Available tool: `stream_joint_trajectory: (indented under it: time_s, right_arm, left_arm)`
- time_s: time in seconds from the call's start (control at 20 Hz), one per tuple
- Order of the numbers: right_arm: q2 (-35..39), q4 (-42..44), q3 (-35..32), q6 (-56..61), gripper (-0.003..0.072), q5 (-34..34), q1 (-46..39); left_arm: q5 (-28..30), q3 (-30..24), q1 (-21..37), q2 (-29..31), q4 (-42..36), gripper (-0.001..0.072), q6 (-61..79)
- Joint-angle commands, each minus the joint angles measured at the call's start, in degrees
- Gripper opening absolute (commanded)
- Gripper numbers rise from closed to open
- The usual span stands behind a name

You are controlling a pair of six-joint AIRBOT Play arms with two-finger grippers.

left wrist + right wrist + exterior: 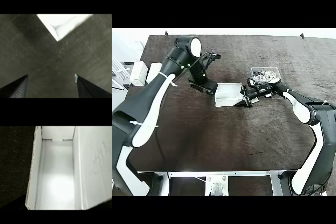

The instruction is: Fold the box and place the chain.

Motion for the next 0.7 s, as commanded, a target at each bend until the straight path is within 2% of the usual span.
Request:
stream_joint_trajectory:
  time_s: [0.0,0.1,0.15,0.2,0.25,0.35,0.45,0.55,0.6,0.65]
  right_arm:
    - [0.0,0.0,0.0,0.0,0.0477,0.0,0.0]
    - [0.0,0.0,0.0,0.0,0.0477,0.0,0.0]
    - [0.0,0.0,0.0,0.0,0.0478,0.0,0.0]
    - [0.0,0.0,0.0,0.0,0.0477,0.0,0.0]
    - [0.0,0.0,0.0,0.0,0.0477,0.0,0.0]
    - [0.0,0.0,0.0,0.0,0.0477,0.0,0.0]
    - [0.0,0.0,0.0,0.0,0.0477,0.0,0.0]
    - [0.0,0.0,0.0,0.0,0.0477,0.0,0.0]
    - [0.0,0.0,0.0,0.0,0.0477,0.0,0.0]
    - [0.0,0.0,0.0,0.0,0.0478,0.0,0.0]
  left_arm:
    - [5.5,-5.0,4.6,1.2,-11.9,0.0657,30.9]
    - [10.5,-9.7,7.7,1.0,-15.8,0.0627,40.2]
    - [16.7,-12.1,8.5,0.7,-16.4,0.0515,44.0]
    - [23.3,-15.8,9.1,0.7,-17.1,0.0482,46.6]
    - [25.4,-19.2,9.4,0.7,-21.6,0.0496,53.8]
    - [29.1,-24.0,9.8,0.7,-29.2,0.0496,64.8]
    - [30.8,-25.8,9.8,0.7,-29.6,0.0496,73.0]
    - [28.2,-26.1,10.3,0.4,-29.1,0.0501,73.8]
    - [27.3,-26.1,10.8,-0.2,-29.9,0.072,75.9]
    - [27.0,-26.1,11.4,-1.1,-31.1,0.072,77.3]
